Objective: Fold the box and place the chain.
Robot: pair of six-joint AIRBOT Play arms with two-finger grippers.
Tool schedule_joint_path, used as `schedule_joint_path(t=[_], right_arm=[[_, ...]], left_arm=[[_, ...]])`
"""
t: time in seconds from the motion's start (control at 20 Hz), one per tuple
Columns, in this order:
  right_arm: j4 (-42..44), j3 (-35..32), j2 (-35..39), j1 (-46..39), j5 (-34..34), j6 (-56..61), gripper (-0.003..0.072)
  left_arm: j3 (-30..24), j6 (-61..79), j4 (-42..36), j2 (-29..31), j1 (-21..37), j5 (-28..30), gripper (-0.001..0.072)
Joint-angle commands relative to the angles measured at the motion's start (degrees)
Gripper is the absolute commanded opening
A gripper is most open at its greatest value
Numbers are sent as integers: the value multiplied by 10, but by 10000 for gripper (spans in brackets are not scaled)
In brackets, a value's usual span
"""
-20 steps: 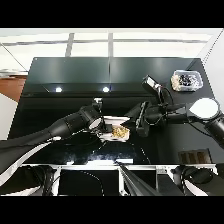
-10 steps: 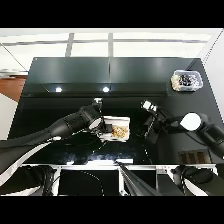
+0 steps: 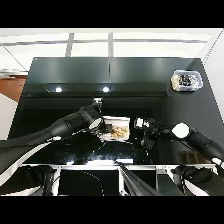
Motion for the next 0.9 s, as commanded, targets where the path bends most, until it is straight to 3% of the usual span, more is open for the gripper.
schedule_joint_path(t=[0.0, 0.05, 0.55, 0.65, 0.85], right_arm=[[94, -3, -21, 2, -8, -104, 635], [102, -3, -25, 2, -7, -107, 604], [96, -2, -54, 35, -59, -104, 603], [96, -2, -54, 35, -59, -104, 460], [97, -2, -54, 35, -61, -104, 445]], left_arm=[[0, 0, 0, 0, 0, 0, 33], [0, 0, 0, 0, 0, 1, 33], [0, 0, 0, 0, 0, 0, 33], [0, 0, 0, 0, 0, 1, 33], [0, 0, 0, 0, 0, 0, 33]])
